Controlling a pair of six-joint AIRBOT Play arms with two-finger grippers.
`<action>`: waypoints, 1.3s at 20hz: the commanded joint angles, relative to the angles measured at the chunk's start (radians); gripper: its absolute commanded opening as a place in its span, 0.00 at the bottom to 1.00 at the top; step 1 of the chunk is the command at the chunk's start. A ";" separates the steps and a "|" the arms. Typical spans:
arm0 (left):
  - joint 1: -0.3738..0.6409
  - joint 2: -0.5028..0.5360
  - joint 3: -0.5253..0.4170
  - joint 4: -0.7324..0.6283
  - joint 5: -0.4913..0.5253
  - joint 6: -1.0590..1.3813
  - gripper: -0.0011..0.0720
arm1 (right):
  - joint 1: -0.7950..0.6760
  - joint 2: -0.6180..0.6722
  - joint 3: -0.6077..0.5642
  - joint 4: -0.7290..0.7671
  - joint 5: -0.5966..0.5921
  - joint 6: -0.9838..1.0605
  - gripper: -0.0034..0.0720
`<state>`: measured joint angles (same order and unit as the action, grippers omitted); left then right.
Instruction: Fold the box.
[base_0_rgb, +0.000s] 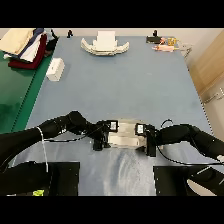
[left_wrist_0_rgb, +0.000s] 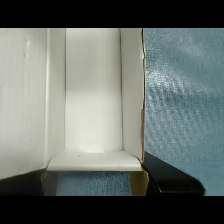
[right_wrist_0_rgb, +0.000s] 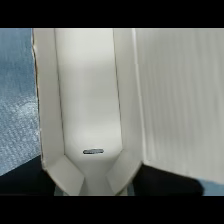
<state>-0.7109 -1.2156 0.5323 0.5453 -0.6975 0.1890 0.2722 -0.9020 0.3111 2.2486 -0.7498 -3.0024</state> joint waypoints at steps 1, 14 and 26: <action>0.000 0.000 0.000 0.000 0.009 -0.003 0.73 | 0.000 -0.001 0.000 0.000 -0.005 0.002 1.00; 0.000 0.000 0.000 0.000 0.009 -0.003 0.73 | -0.001 0.061 0.074 -0.198 -0.172 0.111 1.00; 0.000 0.000 0.000 0.000 0.009 -0.003 0.73 | -0.001 0.436 0.174 -0.161 -0.411 0.903 1.00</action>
<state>-0.7109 -1.2156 0.5316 0.5453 -0.6895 0.1860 0.2707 -0.5537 0.4725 2.0201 -1.1164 -2.4432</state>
